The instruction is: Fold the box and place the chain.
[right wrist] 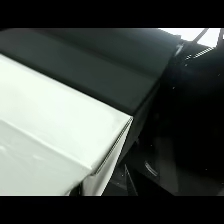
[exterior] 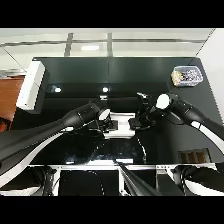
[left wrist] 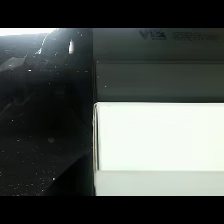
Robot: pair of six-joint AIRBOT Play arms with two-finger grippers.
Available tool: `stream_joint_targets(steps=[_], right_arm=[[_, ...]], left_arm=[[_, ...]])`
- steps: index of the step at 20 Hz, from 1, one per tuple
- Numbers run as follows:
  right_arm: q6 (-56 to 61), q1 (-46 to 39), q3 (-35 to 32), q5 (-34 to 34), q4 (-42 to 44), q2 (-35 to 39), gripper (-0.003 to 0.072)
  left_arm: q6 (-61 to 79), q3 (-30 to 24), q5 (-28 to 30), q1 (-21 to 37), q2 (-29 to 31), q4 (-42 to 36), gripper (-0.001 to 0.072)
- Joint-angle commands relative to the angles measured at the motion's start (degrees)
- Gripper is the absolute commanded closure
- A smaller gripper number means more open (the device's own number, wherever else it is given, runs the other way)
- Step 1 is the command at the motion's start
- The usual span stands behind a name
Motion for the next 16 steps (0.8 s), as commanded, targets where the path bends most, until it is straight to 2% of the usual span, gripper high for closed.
stream_joint_targets(steps=[1,6,10,16], right_arm=[[5.14,3.10,0.07,-3.15,-6.16,-0.02,0.0383],[16.79,8.57,0.85,-7.10,-14.93,-0.17,0.0383],[33.07,12.50,5.07,-2.14,-26.29,-0.52,0.0383],[41.64,16.15,5.29,-0.39,-26.56,-2.25,0.0384]], left_arm=[[0.02,0.04,-0.02,0.04,0.02,0.02,0.0681],[0.02,0.04,0.00,0.04,0.02,0.02,0.0681],[0.00,0.04,0.07,0.04,0.02,0.02,0.0682],[0.00,0.04,0.15,0.04,0.02,0.31,0.0682]])
